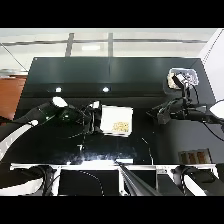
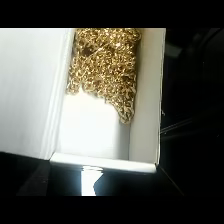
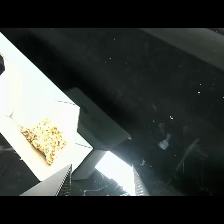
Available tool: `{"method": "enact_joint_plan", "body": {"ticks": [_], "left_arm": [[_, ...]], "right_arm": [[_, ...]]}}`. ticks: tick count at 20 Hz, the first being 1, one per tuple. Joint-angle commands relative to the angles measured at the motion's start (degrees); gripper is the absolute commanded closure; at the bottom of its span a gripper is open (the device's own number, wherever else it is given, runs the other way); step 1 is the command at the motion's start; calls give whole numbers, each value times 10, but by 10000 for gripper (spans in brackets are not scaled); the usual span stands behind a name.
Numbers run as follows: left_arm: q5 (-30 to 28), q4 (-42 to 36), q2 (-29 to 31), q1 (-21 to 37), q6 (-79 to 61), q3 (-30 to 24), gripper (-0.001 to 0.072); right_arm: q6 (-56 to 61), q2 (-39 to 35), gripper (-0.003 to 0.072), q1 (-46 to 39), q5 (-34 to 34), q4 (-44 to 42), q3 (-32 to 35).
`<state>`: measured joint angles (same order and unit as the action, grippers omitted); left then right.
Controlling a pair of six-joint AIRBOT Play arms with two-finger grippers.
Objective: Fold the box and place the chain.
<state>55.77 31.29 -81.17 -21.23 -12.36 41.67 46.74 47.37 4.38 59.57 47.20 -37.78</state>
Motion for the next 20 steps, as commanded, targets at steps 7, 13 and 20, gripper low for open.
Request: {"method": "enact_joint_plan", "body": {"ticks": [7,13,20], "left_arm": [[-27,15,0,-23,8,2,204],[-29,15,0,-23,8,2,204],[-29,15,0,-23,8,2,204]], "right_arm": [[0,0,203,0,-6,0,0],[90,24,-28,58,-143,-17,-29],[111,198,-21,126,-183,-14,-121]]}}
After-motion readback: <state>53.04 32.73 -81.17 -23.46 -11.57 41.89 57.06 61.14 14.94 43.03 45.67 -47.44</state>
